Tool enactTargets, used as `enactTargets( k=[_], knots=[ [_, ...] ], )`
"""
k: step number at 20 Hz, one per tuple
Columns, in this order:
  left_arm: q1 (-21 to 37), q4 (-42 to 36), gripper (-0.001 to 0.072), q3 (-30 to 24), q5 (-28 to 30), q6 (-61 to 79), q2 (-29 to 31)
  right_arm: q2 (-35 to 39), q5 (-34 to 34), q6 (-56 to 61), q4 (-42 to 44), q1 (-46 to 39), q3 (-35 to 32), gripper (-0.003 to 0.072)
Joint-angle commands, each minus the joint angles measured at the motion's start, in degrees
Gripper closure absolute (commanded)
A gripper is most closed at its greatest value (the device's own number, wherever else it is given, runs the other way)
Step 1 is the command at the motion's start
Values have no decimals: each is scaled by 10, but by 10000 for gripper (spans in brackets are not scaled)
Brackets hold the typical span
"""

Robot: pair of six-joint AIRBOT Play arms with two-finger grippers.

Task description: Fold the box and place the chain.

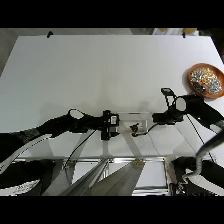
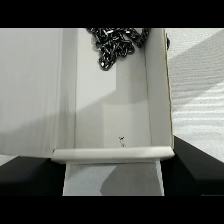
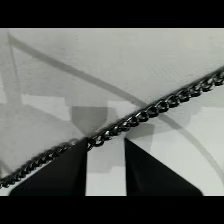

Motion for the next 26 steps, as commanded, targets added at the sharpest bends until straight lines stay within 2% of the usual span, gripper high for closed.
enactTargets(
  k=[1,2,8,12,16,21,26],
  knots=[
    [0,0,561,0,0,0,0,-6,-11,3,4,1,-1,579],
    [0,0,561,0,0,0,0,-5,-13,2,2,1,-1,659],
    [0,0,561,0,0,0,0,57,7,-26,-14,1,-1,660],
    [0,0,561,0,0,0,0,164,49,-58,-4,1,-1,660],
    [0,0,561,0,0,0,0,316,70,-89,39,1,-1,660],
    [0,0,561,0,0,0,0,466,59,-123,170,1,-1,659],
    [0,0,561,0,0,0,0,502,66,-192,329,1,-1,659]
  ],
)
